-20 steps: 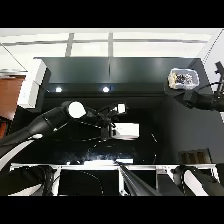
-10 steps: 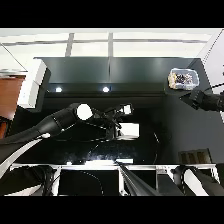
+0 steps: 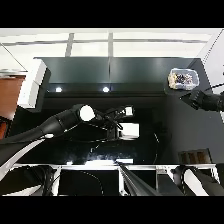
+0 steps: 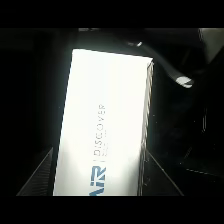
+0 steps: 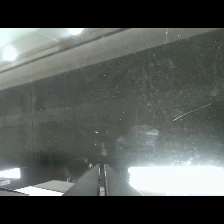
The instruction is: Fold the box and place the chain.
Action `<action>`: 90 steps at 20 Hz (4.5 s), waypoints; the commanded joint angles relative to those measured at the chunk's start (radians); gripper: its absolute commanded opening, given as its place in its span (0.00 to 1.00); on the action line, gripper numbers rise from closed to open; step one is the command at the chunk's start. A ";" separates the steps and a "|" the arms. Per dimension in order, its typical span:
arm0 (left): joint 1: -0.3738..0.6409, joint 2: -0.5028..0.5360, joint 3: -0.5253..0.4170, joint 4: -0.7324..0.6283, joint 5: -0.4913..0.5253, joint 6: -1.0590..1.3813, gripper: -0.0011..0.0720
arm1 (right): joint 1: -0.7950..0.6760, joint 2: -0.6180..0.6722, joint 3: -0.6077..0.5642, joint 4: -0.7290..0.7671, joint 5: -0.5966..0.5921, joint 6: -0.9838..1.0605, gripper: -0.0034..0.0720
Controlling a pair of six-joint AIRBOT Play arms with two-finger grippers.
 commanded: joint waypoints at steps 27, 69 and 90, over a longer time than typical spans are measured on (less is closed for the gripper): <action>0.389 0.200 -0.023 0.342 -0.338 -0.430 0.41 | 0.000 0.000 0.000 0.000 -0.009 -0.021 0.10; 1.538 0.309 -0.184 0.166 -0.088 -0.139 0.99 | 0.001 0.000 0.000 0.000 0.040 0.007 0.10; 0.841 1.054 -0.380 0.426 -0.171 -0.995 0.05 | 0.095 0.415 -0.285 -0.325 -0.173 0.003 0.10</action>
